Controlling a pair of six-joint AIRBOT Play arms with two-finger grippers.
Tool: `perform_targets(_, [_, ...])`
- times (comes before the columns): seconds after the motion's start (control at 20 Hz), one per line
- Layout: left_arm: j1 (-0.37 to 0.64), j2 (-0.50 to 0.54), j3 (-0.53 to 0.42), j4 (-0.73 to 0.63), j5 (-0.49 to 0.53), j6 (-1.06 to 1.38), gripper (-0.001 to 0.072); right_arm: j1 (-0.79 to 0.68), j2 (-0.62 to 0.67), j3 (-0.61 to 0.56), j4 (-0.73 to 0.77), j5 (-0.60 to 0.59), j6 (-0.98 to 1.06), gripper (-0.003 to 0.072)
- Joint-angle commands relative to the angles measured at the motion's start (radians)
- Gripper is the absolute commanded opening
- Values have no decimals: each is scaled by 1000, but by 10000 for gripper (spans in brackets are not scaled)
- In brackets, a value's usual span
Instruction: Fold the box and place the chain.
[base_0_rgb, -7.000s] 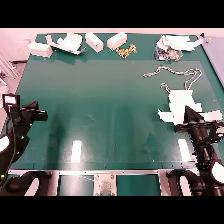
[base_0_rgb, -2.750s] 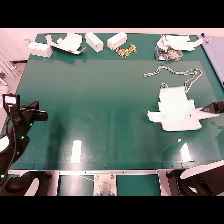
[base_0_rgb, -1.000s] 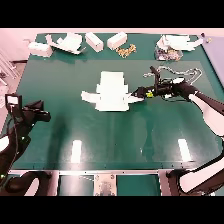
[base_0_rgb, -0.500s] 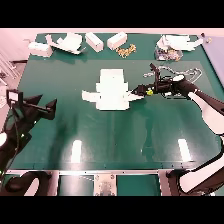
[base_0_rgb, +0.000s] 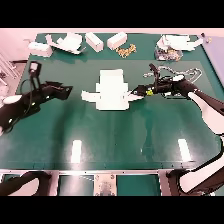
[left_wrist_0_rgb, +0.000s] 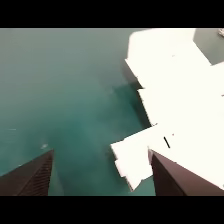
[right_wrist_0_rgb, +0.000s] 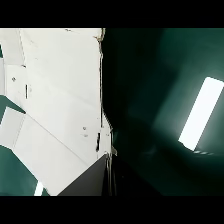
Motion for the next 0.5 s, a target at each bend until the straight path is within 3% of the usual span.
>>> perform_targets(0.0, [0,-191,134,29,-163,-134,646,3,-1,1,0,-2,-2,8])
perform_targets(0.1, [-7,-201,171,57,-188,-146,577,7,-1,1,0,-3,-2,8])
perform_targets(0.15, [-6,-227,220,131,-229,-218,578,8,-1,0,0,-2,-2,8])
perform_targets(0.25, [-5,-331,362,300,-359,-375,578,11,-2,0,0,-2,-2,8])
perform_targets(0.35, [-5,-455,508,330,-503,-451,579,14,-2,0,0,-2,-2,8])
perform_targets(0.45, [-5,-565,644,331,-583,-506,578,14,-2,0,1,-3,-2,8])
